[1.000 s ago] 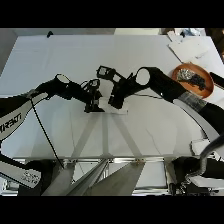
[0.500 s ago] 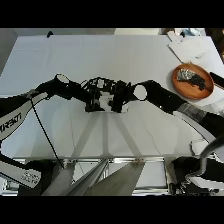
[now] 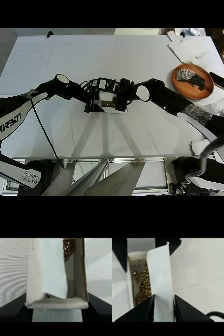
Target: Fold the box and place the chain.
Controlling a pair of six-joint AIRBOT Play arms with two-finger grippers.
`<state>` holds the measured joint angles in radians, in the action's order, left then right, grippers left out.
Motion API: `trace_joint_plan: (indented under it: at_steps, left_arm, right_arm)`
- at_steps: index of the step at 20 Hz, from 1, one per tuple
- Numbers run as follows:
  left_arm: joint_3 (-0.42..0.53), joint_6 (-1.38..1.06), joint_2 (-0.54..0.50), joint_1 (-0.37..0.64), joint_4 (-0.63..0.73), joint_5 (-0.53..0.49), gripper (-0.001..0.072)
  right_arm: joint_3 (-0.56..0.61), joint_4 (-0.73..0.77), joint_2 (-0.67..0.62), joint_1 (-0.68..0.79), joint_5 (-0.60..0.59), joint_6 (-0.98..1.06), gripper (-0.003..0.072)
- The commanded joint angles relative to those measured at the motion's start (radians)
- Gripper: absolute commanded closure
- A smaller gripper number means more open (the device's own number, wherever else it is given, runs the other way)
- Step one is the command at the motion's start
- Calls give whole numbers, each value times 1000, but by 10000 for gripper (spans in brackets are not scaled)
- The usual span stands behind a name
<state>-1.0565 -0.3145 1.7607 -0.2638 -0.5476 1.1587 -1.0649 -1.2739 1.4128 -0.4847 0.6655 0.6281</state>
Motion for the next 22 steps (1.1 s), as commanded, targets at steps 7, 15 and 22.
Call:
trace_joint_plan:
  at_steps: [7,15,22]
  left_arm:
    - [0,2,0,0,1,-3,313]
    - [0,2,0,0,1,-3,313]
    - [0,2,0,0,1,-3,313]
  right_arm:
    - [0,-1,-1,0,54,3,536]
    - [0,59,2,0,129,3,527]
    - [10,108,18,-3,157,3,363]
